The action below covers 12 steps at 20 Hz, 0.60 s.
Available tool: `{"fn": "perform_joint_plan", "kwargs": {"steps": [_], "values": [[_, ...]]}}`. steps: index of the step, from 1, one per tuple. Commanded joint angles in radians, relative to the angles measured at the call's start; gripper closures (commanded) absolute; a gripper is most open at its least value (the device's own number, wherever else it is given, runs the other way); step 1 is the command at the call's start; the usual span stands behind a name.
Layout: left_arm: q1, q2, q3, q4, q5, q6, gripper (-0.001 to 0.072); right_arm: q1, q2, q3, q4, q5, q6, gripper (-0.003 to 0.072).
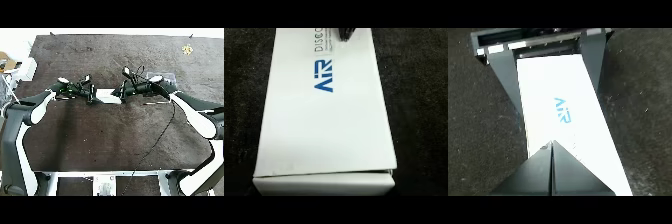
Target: Fold the box and place the chain.
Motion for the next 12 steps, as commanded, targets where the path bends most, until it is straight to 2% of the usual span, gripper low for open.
{"fn": "perform_joint_plan", "kwargs": {"steps": [1, 4, 12], "values": [[0.000, 0.000, 0.000, -0.001, 0.001, -0.002, 0.0364, 0.002, -0.004, 0.002, -0.049, 0.006, 0.013, 0.0680], [0.000, 0.000, 0.000, -0.001, 0.001, -0.002, 0.0364, 0.017, -0.004, 0.014, -0.184, -0.007, 0.023, 0.0680], [0.000, 0.000, 0.000, -0.001, 0.001, -0.002, 0.0364, 0.021, -0.009, 0.013, -0.235, -0.045, 0.023, 0.0681]]}}
